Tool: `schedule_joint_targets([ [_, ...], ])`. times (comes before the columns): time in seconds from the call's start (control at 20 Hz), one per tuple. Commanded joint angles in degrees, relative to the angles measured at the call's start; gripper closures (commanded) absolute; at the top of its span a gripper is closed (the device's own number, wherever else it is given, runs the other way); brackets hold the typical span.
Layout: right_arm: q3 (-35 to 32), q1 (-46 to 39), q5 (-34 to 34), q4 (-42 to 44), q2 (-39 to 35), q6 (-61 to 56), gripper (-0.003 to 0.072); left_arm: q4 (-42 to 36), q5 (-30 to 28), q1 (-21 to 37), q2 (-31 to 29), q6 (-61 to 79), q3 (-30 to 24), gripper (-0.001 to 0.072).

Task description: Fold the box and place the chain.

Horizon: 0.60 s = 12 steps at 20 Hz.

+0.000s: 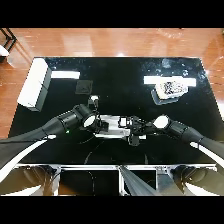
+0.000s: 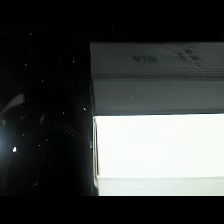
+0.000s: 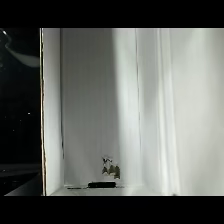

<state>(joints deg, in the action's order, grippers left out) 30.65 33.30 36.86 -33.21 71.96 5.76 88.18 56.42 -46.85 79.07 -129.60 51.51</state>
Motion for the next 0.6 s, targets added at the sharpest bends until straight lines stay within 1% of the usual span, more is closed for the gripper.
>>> schedule_joint_targets([
  [0.0,0.04,0.02,0.02,-0.02,0.02,0.07,0.0377,-0.17,-0.22,-0.02,0.04,0.59,0.04,0.0682],
  [0.15,0.04,0.02,0.02,0.02,0.02,0.04,0.0374,-0.17,-0.22,-0.02,0.04,0.57,0.04,0.0683],
  [0.2,0.04,0.02,0.02,0.04,0.02,0.04,0.0217,-0.2,-0.22,-0.02,0.04,0.55,0.04,0.0682],
  [0.25,0.04,0.02,-0.02,-0.09,0.02,0.07,-0.0028,-0.2,-0.17,0.0,0.04,0.52,0.04,0.0683],
  [0.3,0.04,-0.09,-0.02,-1.03,-0.04,0.04,-0.0017,-0.22,-0.04,-0.02,0.04,0.44,0.04,0.0683],
  [0.4,0.04,-0.87,0.17,-5.53,-0.96,0.02,-0.0016,-0.17,0.94,0.0,0.04,0.11,0.04,0.0683],
  [0.45,0.04,-1.36,0.9,-9.03,-1.81,0.04,-0.0015,-0.15,1.4,0.0,0.04,0.13,0.04,0.0683],
  [0.55,0.04,-1.75,2.54,-18.62,-3.78,-1.84,-0.0015,-0.13,1.55,0.0,0.04,0.13,0.04,0.0683],
])
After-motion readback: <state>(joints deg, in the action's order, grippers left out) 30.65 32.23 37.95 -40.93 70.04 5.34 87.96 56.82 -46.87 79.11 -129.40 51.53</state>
